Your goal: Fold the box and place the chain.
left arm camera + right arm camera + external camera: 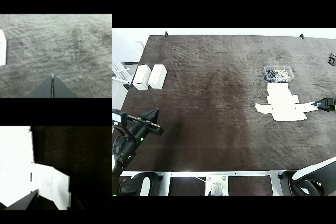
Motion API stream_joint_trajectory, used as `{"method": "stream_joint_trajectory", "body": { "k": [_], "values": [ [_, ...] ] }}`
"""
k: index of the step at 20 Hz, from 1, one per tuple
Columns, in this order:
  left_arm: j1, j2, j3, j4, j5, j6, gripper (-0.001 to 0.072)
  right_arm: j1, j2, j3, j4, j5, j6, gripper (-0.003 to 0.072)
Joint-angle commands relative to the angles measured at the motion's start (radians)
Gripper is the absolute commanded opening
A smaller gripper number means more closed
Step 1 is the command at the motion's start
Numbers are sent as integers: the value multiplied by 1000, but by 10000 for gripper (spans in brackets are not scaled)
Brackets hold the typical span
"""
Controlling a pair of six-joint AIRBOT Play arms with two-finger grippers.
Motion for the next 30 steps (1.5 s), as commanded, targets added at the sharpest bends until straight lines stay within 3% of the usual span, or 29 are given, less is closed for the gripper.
{"method": "stream_joint_trajectory", "body": {
  "k": [1, 5, 7, 9, 11, 14, 16, 21, 26, 28, 30],
  "values": [
    [0, 1, 0, 0, 0, 0, 23, 19, -21, 1, 16, 29, -2, 493],
    [0, 1, 0, 0, 0, 0, 23, 56, -31, -1, 19, 79, 23, 488],
    [0, 1, 0, 0, 0, 0, 23, 72, -31, -9, 19, 92, 22, 442],
    [0, 1, 0, 0, 0, 0, 23, 87, -31, -24, 23, 99, 29, 315],
    [0, 1, 0, 0, 0, 0, 23, 95, -31, -43, 29, 113, 47, 0],
    [0, 1, 0, 0, 1, 0, 23, 95, 3, -122, 113, 113, 62, 1],
    [0, 1, 0, 0, 0, 0, 23, 103, 80, -256, 140, 104, 41, 0],
    [0, 1, 0, 0, 0, 0, 23, 220, 311, -634, 257, -64, -43, 0],
    [0, 1, 0, 0, 0, 0, 23, 465, 566, -1039, 519, -352, -104, -1],
    [0, 1, 0, 0, 0, 0, 23, 589, 638, -1131, 568, -486, -103, 0],
    [0, 1, 0, 0, 0, 0, 23, 716, 653, -1143, 602, -589, -90, 0]
  ]
}}
